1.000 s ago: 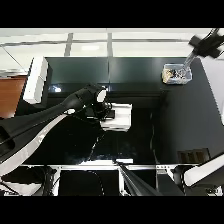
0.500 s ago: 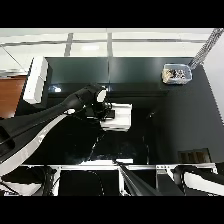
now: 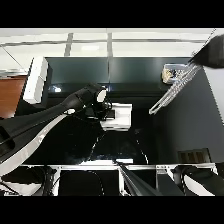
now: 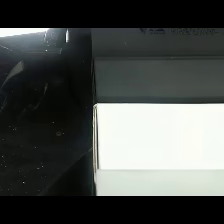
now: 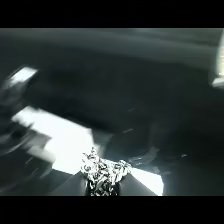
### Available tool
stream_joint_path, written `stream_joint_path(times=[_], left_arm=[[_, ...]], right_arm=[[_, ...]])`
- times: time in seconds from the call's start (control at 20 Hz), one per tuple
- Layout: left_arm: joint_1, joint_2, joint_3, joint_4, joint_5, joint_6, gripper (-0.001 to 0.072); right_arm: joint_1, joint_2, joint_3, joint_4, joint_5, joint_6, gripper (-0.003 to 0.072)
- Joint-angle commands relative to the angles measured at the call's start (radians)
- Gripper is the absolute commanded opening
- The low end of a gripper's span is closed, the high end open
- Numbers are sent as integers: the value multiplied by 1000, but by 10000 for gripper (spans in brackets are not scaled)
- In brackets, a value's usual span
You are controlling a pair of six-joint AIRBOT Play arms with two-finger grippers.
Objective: Fold the box and place the chain.
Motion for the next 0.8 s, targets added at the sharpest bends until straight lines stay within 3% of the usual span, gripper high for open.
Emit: stream_joint_path(times=[0.0, 0.5, 0.75], left_arm=[[1, -1, 1, 0, -2, 0, 25], [1, -1, 1, 0, -2, 0, 25], [1, -1, 1, 0, -2, 0, 25]], right_arm=[[131, 29, -79, 90, -71, 21, 14], [356, -13, -420, 123, -532, 42, 14], [367, -95, -496, 111, -545, 38, 15]])
